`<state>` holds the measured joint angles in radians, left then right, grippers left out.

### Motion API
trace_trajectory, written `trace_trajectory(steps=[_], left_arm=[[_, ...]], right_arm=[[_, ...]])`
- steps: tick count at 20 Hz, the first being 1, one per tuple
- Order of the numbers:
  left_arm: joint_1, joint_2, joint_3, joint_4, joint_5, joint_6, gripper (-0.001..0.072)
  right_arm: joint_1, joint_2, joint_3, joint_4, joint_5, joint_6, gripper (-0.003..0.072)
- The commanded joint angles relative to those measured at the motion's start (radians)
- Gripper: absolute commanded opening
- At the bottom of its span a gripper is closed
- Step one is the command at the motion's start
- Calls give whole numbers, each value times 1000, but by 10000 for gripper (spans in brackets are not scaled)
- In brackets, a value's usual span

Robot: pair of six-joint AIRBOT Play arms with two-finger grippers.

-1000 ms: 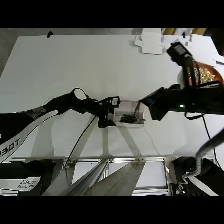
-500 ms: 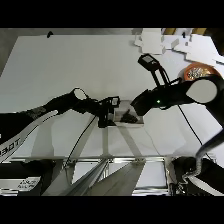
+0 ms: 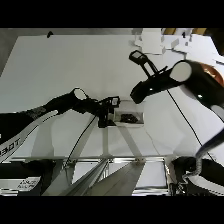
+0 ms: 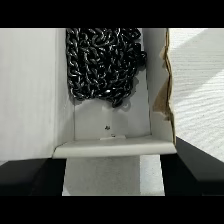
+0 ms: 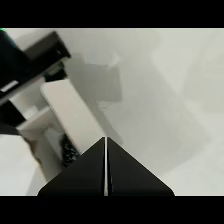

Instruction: Fold the box and place the chain.

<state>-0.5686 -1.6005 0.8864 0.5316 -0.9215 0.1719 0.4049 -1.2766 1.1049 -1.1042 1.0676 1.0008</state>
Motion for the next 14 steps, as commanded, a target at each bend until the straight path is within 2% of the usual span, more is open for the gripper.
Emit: trace_trajectory(steps=[1, 7, 9, 11, 13, 14], left_arm=[[0, 0, 0, 0, 0, 0, 336], [0, 0, 0, 0, 0, 0, 336], [0, 0, 0, 0, 1, 0, 336], [0, 0, 0, 0, 0, 0, 336], [0, 0, 0, 0, 0, 0, 336], [0, 0, 0, 0, 0, 0, 336]], right_arm=[[-11, -97, -2, 3, 35, -187, 21], [32, -8, -146, 144, 62, -464, 27], [45, 47, -213, 166, 27, -529, 183], [61, 97, -274, 167, -23, -565, 207], [78, 125, -304, 166, -44, -565, 281], [86, 126, -304, 166, -42, -565, 281]])
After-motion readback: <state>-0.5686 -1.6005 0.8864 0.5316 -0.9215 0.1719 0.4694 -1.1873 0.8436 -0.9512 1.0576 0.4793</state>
